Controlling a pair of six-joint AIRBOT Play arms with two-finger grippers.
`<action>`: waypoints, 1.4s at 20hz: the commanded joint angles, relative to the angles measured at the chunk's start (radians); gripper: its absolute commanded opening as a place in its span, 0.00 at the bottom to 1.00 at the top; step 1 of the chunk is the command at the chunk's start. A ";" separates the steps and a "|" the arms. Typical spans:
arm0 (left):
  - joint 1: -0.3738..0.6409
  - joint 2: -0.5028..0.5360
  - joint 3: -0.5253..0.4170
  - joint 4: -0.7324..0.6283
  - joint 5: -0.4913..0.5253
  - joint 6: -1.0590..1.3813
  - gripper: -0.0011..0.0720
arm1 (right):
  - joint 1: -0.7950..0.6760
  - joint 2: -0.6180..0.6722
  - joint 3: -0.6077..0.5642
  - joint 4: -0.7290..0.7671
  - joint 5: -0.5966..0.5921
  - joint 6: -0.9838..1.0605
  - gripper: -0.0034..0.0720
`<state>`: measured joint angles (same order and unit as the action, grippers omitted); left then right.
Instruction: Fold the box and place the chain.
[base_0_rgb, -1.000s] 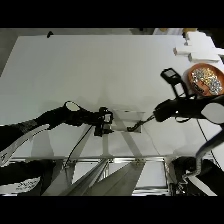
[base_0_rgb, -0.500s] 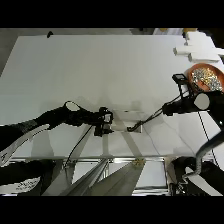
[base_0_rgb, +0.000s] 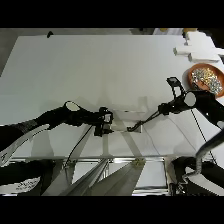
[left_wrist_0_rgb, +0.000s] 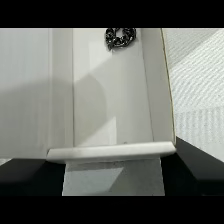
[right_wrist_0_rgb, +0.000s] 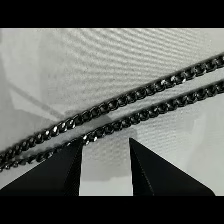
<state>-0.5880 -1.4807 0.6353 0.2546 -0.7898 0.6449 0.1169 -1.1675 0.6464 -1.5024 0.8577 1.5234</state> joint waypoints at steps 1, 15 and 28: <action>0.000 0.000 0.000 0.000 0.000 0.000 0.20 | 0.000 -0.035 -0.001 -0.006 -0.031 0.018 0.43; 0.001 0.000 0.000 0.000 0.000 0.000 0.20 | 0.025 0.025 0.000 -0.014 0.043 0.011 0.06; 0.000 0.000 0.000 0.000 0.000 0.000 0.20 | 0.274 0.550 0.000 0.367 0.327 -0.006 0.06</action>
<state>-0.5880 -1.4807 0.6353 0.2546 -0.7898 0.6449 0.3382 -0.6964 0.6449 -1.2949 1.1748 1.5188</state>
